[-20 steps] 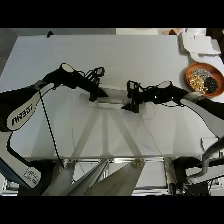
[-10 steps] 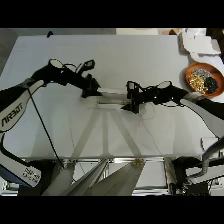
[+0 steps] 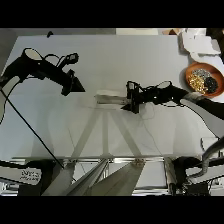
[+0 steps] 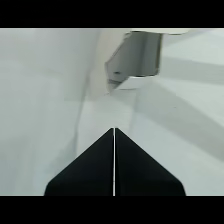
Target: Fold the box and place the chain.
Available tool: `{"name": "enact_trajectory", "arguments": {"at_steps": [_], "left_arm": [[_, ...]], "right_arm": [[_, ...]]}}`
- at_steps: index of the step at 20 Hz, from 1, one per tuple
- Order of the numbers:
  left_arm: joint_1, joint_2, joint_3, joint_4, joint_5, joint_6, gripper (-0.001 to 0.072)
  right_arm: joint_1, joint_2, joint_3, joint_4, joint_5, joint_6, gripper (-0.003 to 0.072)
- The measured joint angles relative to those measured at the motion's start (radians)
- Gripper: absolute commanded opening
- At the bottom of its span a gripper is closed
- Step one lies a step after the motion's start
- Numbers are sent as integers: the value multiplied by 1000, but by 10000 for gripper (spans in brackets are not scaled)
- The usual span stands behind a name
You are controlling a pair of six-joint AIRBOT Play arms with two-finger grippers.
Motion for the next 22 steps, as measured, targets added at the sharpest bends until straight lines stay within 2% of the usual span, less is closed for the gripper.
{"name": "enact_trajectory", "arguments": {"at_steps": [4,9,12,17,22], "left_arm": [[-61,23,-43,0,-52,-71,4],[-114,27,-154,-154,14,-58,4],[-122,27,-191,-283,112,-31,5],[-126,8,-209,-425,378,-21,8],[-124,-67,-212,-476,498,-46,7]], "right_arm": [[0,0,0,0,0,0,364],[0,0,0,0,0,0,364],[0,0,0,0,0,0,364],[0,0,0,1,-1,1,364],[0,0,0,4,0,1,364]]}}
